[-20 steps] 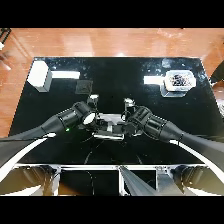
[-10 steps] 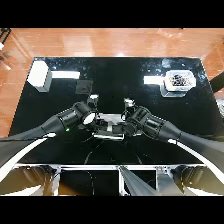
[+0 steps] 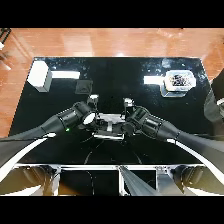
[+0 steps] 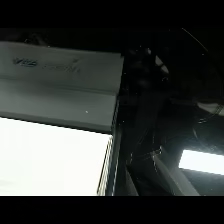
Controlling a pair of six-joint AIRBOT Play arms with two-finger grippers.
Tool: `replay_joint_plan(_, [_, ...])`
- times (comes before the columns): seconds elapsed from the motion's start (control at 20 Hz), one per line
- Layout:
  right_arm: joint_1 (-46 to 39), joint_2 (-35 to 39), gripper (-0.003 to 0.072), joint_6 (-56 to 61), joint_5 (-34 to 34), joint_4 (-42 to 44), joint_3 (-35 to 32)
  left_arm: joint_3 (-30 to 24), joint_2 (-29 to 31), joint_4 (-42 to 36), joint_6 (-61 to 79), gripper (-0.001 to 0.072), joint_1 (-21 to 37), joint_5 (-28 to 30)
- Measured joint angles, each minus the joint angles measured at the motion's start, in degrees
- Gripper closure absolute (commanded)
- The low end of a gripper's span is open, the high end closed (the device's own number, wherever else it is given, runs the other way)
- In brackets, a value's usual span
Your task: Fold the box and place the chain.
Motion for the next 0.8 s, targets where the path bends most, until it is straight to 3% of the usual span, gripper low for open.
replay_joint_plan(0.15, [0.0, -0.1, 0.0361, 0.0, -0.1, 0.0, 0.2, 0.0, 0.0, 0.0, 0.0, 0.0689, 0.0, 0.0])
replay_joint_plan(0.3, [0.0, -0.2, 0.0413, 0.0, -0.6, 0.0, 0.9, 0.0, 0.0, 0.0, 0.0, 0.0689, 0.0, -0.1])
replay_joint_plan(0.35, [0.0, -0.2, 0.054, -0.1, -0.7, 0.0, 1.1, 0.0, 0.0, 0.0, 0.0, 0.0689, 0.0, -0.1])
replay_joint_plan(0.45, [0.0, -0.2, 0.0596, -0.2, -0.9, -0.1, 1.4, 0.0, 0.0, 0.0, -0.2, 0.0689, 0.0, -0.2])
replay_joint_plan(0.5, [0.0, -0.2, 0.0659, -0.2, -1.0, -0.2, 1.6, 0.0, 0.0, 0.0, -0.2, 0.0689, 0.0, -0.2])
replay_joint_plan(0.8, [0.0, -0.2, 0.066, -1.0, -1.7, -0.3, 1.9, 0.0, 0.0, -0.4, -0.2, 0.0689, 0.0, -0.1])
